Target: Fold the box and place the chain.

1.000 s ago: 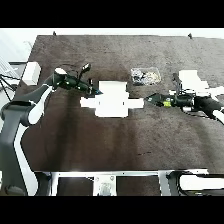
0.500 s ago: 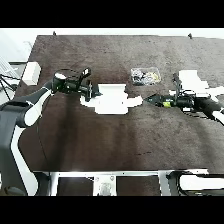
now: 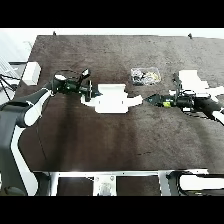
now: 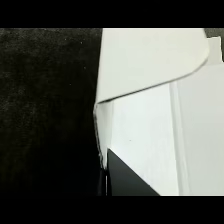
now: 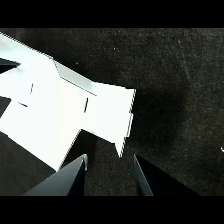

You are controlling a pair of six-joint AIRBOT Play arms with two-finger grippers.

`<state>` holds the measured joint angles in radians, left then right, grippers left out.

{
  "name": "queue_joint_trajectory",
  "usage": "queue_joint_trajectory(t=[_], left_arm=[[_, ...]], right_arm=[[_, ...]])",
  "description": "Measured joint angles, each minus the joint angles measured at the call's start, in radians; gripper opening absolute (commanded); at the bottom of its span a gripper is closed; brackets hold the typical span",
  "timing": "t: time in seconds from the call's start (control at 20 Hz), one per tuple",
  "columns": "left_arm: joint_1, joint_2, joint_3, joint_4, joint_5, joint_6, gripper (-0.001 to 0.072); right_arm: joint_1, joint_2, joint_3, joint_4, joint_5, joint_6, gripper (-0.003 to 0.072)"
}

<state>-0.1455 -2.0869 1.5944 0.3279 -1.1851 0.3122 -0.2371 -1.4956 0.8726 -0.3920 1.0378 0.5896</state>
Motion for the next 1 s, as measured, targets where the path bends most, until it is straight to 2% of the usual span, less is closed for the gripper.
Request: queue_joint_trajectory(t=[0.45,0.7,0.9,0.95,1.0], left_arm=[[0.0,-0.001,0.0,0.005,-0.023,0.003,0.002],[0.0,-0.001,0.0,0.006,-0.024,0.003,0.002],[0.0,-0.001,0.0,0.005,-0.024,0.003,0.002],[0.0,-0.001,0.0,0.004,-0.024,0.003,0.002],[0.0,-0.001,0.0,0.004,-0.024,0.003,0.002]], right_arm=[[0.009,0.0,-0.003,0.0,-0.001,-0.048,0.0357],[0.058,0.016,-0.008,0.036,0.024,-0.25,0.036],[0.139,0.106,-0.067,0.074,0.05,-0.438,0.036],[0.164,0.135,-0.092,0.074,0.044,-0.49,0.0384],[0.188,0.159,-0.113,0.069,0.031,-0.538,0.0468]])
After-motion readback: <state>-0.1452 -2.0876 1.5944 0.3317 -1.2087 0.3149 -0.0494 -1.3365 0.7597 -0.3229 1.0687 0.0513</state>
